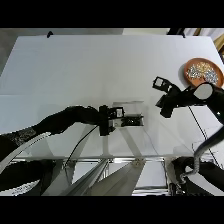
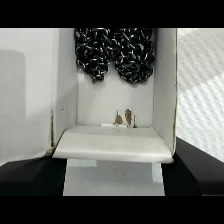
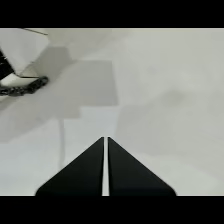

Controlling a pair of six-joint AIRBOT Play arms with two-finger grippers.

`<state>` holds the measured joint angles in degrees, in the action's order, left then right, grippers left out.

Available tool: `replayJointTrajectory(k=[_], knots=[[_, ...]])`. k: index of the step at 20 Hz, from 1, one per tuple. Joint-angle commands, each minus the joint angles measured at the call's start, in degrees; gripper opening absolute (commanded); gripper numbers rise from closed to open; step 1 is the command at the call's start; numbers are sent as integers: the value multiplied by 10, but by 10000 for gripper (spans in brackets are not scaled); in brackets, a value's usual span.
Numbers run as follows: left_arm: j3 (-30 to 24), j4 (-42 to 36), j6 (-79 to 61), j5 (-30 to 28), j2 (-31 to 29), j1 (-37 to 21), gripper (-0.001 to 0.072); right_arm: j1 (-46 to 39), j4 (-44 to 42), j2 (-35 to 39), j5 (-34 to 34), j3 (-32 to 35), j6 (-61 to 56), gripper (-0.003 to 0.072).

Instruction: Fold the box and place the chain.

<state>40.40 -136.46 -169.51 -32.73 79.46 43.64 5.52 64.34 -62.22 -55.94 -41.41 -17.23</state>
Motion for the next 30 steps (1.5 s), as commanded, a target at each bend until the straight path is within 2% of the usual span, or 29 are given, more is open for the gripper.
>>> replayJointTrajectory(k=[1, 2, 6, 7, 8, 9, 10, 12, 13, 15, 19, 20, 22, 26, 30], knots=[[0, 0, 0, 0, 0, 0, 211, 17, -80, -45, 0, 2, 204, 216], [0, 0, 0, 0, 0, 0, 211, 22, -92, -51, 0, 4, 233, 240], [0, 0, 0, 0, 0, 0, 211, 30, -91, -53, -3, 33, 253, 247], [0, 0, 0, 0, 0, 0, 211, 30, -91, -53, -4, 46, 253, 305], [0, 0, 0, 0, 0, 0, 211, 30, -91, -52, -1, 59, 263, 423], [0, 0, 0, 0, 0, 0, 211, 31, -92, -52, 0, 66, 289, 465], [0, 0, 0, 0, 0, 0, 211, 35, -92, -51, 1, 71, 303, 464], [0, 0, 0, 0, 0, 0, 211, 49, -96, -50, 2, 72, 308, 446], [0, 0, 0, 0, 0, 0, 211, 55, -100, -50, 6, 72, 308, 382], [0, 0, 0, 0, 0, 0, 211, 60, -114, -50, 20, 72, 308, 335], [0, 0, 0, 0, 0, 0, 211, 60, -123, -50, 42, 72, 306, 335], [0, 0, 0, 0, 0, 0, 211, 60, -124, -50, 41, 72, 306, 305], [0, 0, 0, 0, 0, 0, 211, 60, -124, -50, 32, 72, 306, 134], [0, 0, 0, 0, 0, 0, 211, 60, -120, -50, 26, 72, 306, 14], [0, 0, 0, 0, 0, 0, 211, 60, -75, -36, 63, 72, 271, 13]])
